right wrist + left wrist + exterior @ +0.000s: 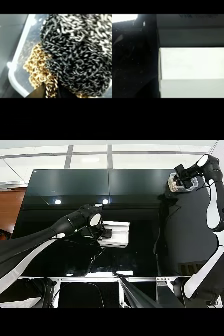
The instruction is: Fold the box and place the chain.
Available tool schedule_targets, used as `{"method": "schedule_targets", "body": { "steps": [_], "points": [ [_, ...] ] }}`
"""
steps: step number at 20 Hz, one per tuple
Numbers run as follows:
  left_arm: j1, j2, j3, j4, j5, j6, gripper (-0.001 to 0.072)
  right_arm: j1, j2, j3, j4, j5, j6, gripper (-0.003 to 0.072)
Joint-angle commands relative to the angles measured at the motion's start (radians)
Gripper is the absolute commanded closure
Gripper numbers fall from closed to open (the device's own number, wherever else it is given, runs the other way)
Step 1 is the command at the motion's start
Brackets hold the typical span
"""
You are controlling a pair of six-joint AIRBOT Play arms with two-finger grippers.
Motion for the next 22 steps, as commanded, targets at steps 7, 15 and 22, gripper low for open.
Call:
{"method": "schedule_targets", "body": {
  "steps": [7, 15, 22],
  "points": [
    [0.000, 0.000, 0.001, 0.001, 0.003, 0.000, 0.0681, 0.000, 0.301, 0.000, 0.024, 0.131, -0.453, 0.0669],
    [0.000, 0.000, 0.001, 0.000, 0.005, 0.000, 0.0681, 0.002, 0.773, 0.000, 0.049, 0.179, -0.592, 0.0672],
    [0.000, 0.000, 0.001, 0.000, 0.005, 0.000, 0.0681, 0.068, 1.000, 0.000, 0.070, 0.372, -0.617, 0.0672]
  ]
}}
